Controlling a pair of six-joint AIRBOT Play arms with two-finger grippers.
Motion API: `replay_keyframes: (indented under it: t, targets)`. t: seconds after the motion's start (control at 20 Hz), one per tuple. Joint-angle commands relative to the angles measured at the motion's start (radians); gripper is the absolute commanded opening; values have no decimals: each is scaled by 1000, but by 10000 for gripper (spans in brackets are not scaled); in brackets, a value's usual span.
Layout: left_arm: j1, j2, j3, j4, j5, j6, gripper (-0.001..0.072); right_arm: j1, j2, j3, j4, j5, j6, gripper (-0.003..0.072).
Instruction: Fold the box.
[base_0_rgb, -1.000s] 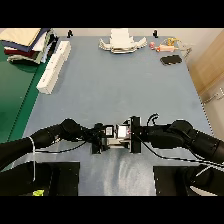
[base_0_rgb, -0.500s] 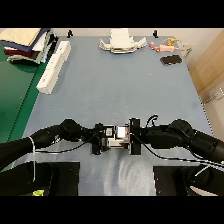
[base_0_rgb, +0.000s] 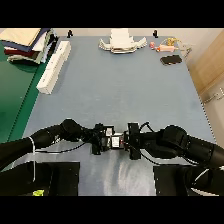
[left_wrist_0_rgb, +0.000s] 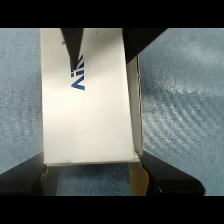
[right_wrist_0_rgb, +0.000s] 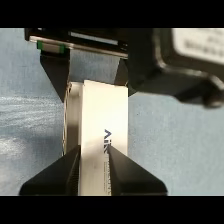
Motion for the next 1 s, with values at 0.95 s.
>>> replay_keyframes:
  t: [0.95]
  targets:
    - [0,0,0,0,2,0,513,28,141,32,-37,-75,290,382]
